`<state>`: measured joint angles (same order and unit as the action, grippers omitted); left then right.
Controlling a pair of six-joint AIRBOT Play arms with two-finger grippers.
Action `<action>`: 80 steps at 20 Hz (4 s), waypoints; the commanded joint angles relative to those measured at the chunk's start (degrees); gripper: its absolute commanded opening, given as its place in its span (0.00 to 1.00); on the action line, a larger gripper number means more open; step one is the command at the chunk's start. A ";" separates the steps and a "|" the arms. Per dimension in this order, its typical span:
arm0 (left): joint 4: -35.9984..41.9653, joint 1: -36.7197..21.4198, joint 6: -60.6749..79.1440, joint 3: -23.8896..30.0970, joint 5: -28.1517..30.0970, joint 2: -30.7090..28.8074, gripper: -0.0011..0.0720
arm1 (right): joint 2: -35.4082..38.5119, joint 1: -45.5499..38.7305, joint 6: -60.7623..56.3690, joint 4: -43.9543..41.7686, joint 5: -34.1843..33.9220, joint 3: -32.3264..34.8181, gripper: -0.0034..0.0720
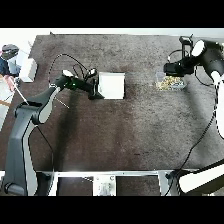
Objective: Fold the box and place the chain.
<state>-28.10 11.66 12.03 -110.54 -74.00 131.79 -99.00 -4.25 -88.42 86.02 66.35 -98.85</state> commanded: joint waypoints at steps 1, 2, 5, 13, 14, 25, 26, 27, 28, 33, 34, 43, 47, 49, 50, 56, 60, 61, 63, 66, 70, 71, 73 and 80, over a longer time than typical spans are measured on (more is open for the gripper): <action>-0.66 0.02 0.04 0.02 0.13 0.00 0.62 | -2.75 -2.14 1.53 -2.84 -5.16 3.04 0.41; -0.81 0.00 0.02 0.00 0.11 0.00 0.62 | -3.69 -2.14 2.89 -4.70 -5.77 3.04 0.41; -1.75 0.00 0.02 0.02 0.11 0.02 0.62 | -6.25 -2.14 3.78 -7.69 -8.94 3.04 0.40; -1.88 0.00 0.02 0.02 0.13 0.00 0.62 | -9.25 -2.25 3.74 -7.85 -9.75 3.02 0.28; -1.88 0.00 0.02 0.02 0.13 0.00 0.62 | -9.25 -2.23 3.76 -7.85 -9.62 3.02 0.28; -1.88 0.00 0.04 0.02 0.15 0.00 0.62 | -9.42 -2.25 3.76 -7.76 -10.64 2.99 0.05; -1.88 0.00 0.02 0.02 0.13 0.00 0.62 | -8.74 -2.25 3.74 -7.39 -10.95 2.99 0.05; -1.86 0.00 0.02 0.02 0.13 0.00 0.62 | -8.17 -2.23 3.76 -7.06 -10.97 2.99 0.05; -1.86 0.02 0.02 0.02 0.13 0.00 0.62 | -7.45 -2.23 3.74 -6.95 -10.75 2.99 0.05; -1.86 0.00 0.02 0.02 0.13 0.00 0.62 | 1.01 -2.23 3.80 -6.97 -9.16 2.99 0.05; -1.86 0.00 0.02 0.02 0.13 0.00 0.62 | 3.78 -2.21 3.87 -6.97 -9.25 2.95 0.05; -1.86 0.00 0.02 0.02 0.13 0.00 0.62 | 28.57 4.11 10.91 -6.80 -23.12 1.70 0.05; -1.86 0.00 0.02 0.00 0.13 0.00 0.62 | 34.64 12.74 15.41 -6.78 -33.29 1.70 0.05; -1.86 0.00 0.02 0.00 0.13 0.00 0.62 | 35.43 17.00 16.90 -6.80 -35.08 1.70 0.05; -1.86 0.00 0.02 0.02 0.13 0.00 0.62 | 35.41 18.78 16.90 -6.75 -34.91 1.75 0.05; -1.86 0.00 0.02 0.02 0.13 0.00 0.62 | 31.80 28.22 16.87 -8.26 -31.10 2.38 0.05; -1.86 0.00 0.02 0.00 0.13 0.00 0.62 | 26.03 32.76 16.87 -10.34 -27.54 2.43 0.05; -1.86 0.00 0.02 0.00 0.13 0.00 0.62 | 24.24 33.51 16.85 -11.10 -27.12 2.43 0.05; -1.86 0.00 0.02 0.02 0.13 0.00 0.62 | 20.68 34.69 16.87 -11.28 -26.34 2.43 0.05; -1.86 0.00 0.02 0.00 0.13 0.00 0.62 | 17.97 34.32 16.65 -10.23 -26.97 2.40 0.05; -1.86 0.00 0.02 0.00 0.17 0.00 0.62 | 18.64 33.99 16.98 -10.16 -33.03 -1.03 0.05; -1.86 0.00 0.02 0.00 0.17 0.00 0.62 | 18.62 33.99 17.97 -10.21 -35.65 -2.47 0.05; -1.86 0.00 0.02 0.00 0.17 0.00 0.62 | 18.62 33.99 18.88 -10.21 -42.01 -4.04 0.05; -1.86 0.00 0.02 0.00 0.20 0.00 0.62 | 18.62 33.94 18.84 -10.21 -49.59 -8.33 0.05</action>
<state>-29.95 11.73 12.05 -110.54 -73.84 131.74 -80.34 29.69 -69.76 75.79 20.23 -105.41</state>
